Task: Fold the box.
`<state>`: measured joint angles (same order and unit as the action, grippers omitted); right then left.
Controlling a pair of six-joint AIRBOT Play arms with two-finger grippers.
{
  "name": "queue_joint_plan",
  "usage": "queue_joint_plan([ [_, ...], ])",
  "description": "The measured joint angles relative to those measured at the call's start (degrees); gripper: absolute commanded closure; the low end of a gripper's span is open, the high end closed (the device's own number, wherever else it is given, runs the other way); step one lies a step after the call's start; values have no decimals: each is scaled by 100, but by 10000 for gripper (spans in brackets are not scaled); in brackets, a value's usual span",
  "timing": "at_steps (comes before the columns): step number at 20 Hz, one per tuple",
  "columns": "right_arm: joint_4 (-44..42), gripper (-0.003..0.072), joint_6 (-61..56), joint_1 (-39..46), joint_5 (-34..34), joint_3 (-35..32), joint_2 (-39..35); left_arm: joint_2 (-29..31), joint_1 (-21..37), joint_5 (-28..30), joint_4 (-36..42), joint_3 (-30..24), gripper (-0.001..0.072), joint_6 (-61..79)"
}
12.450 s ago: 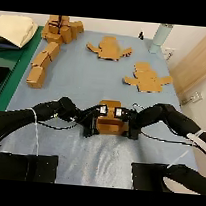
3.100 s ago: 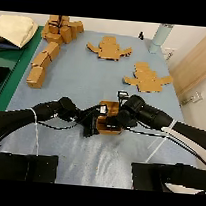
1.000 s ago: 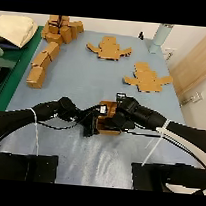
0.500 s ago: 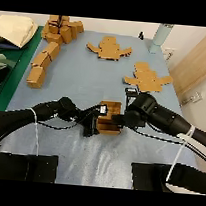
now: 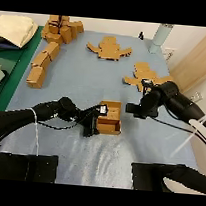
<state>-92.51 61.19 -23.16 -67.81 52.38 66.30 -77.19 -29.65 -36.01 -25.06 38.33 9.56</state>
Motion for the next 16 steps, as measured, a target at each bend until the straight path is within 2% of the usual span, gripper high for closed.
queue_joint_plan([
  [2, -1425, 680, 1364, 852, 264, 81, 490, 0, 0, 0, -2, 0, 262, 0],
  [4, -2841, 680, 2653, 1534, 254, 267, 1086, 0, 0, 0, 0, 0, 262, 0],
  [7, -4474, 681, 4221, 1974, -350, 654, 1954, 0, 0, 0, -2, 0, 262, 0],
  [11, -5425, 680, 5504, 1919, -791, 892, 2415, 0, 0, -2, -2, 0, 262, -2],
  [16, -5678, 680, 6234, 1665, -999, 763, 2225, 0, 0, -2, -2, 0, 262, -2],
])
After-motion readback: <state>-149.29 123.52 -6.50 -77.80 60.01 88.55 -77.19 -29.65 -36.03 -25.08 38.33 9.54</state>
